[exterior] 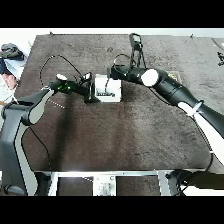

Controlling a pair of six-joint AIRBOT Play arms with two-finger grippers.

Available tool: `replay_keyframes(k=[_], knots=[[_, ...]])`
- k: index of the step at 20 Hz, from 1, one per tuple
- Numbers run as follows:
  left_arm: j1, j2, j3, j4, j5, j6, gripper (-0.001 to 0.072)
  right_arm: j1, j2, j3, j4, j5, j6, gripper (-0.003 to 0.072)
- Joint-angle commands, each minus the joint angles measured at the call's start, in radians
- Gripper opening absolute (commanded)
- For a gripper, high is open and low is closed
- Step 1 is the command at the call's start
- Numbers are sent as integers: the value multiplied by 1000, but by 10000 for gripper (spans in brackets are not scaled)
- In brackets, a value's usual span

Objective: Fold the box and place the chain.

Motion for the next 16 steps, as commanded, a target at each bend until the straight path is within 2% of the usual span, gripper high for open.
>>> replay_keyframes(k=[1,3,4,6,7,8,10,11,12,16], knots=[[0,0,0,0,0,0,348,7,-41,-1,-222,-9,1,510],[0,0,0,0,0,0,348,6,-34,0,-348,-21,1,508],[0,0,0,0,0,0,349,2,-27,2,-399,-26,-8,268],[0,0,0,0,0,0,349,-55,-35,46,-398,4,-40,241],[0,0,0,0,0,0,348,-102,-47,80,-324,43,-109,240],[0,0,0,0,0,0,348,-162,-66,127,-164,104,-266,240],[0,0,0,0,0,0,348,-291,-141,238,280,295,-658,221],[0,0,0,0,0,0,349,-346,-189,294,422,381,-763,222],[0,0,0,0,0,0,349,-393,-242,349,490,441,-810,222],[0,0,0,0,0,0,348,-459,-422,512,513,597,-855,222]])
